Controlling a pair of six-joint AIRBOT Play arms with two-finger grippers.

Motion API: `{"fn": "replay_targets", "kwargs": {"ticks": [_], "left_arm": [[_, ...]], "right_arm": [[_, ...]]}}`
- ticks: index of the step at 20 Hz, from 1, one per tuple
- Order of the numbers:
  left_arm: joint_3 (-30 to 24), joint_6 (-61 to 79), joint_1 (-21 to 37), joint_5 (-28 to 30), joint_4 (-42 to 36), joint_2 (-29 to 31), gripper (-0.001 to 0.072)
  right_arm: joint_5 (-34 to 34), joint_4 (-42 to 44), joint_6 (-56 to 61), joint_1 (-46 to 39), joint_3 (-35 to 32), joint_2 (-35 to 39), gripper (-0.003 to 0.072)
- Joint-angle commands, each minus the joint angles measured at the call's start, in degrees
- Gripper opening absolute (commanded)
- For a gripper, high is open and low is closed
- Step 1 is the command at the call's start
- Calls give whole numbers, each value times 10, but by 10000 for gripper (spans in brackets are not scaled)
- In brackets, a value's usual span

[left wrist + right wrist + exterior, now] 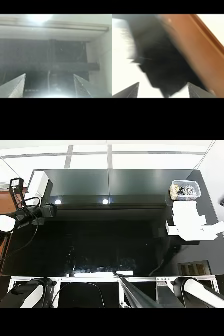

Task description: Fold the box and place the chain.

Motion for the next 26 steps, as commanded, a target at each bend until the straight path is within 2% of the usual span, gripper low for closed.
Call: {"fn": "replay_targets", "kwargs": {"ticks": [1, 4, 7, 8, 9, 11, 13, 14, 15, 16, 17, 19, 22, 24, 26], "left_arm": [[0, 0, -1, -43, 0, -1, 704], [0, 0, 0, -59, -1, -3, 704], [0, 1, 0, -59, 0, -4, 704], [0, 0, 0, -59, 0, -4, 704], [0, 0, 0, -59, -1, -4, 704], [0, 0, 0, -59, -1, -4, 704], [0, 0, 0, -54, 0, -4, 704], [0, 0, 0, -50, -1, -4, 704], [0, 0, 0, -48, -1, -4, 704], [0, 0, 0, -47, -1, -4, 704], [0, 0, 0, -49, -1, -4, 704], [0, 1, 0, -55, -1, -4, 704], [0, 0, 0, -57, -1, -4, 704], [0, 0, 0, -58, -1, -4, 704], [0, 1, 0, -61, -1, -4, 704]], "right_arm": [[238, 21, -80, -149, 99, -114, 720], [308, 26, -176, -156, 143, -192, 720], [313, 38, -254, -139, 168, -238, 720], [313, 44, -264, -133, 179, -253, 642], [311, 51, -269, -127, 189, -265, 612], [309, 57, -275, -113, 201, -280, 609], [312, 57, -278, -101, 202, -284, 380], [313, 58, -282, -97, 202, -284, 159], [327, 62, -287, -94, 203, -283, 53], [350, 69, -299, -91, 204, -282, 48], [373, 73, -307, -87, 204, -279, 10], [412, 86, -309, -77, 203, -266, 9], [421, 183, -309, -62, 190, -219, 10], [413, 224, -317, -48, 148, -169, 10], [392, 297, -353, -29, 71, -106, 10]]}}
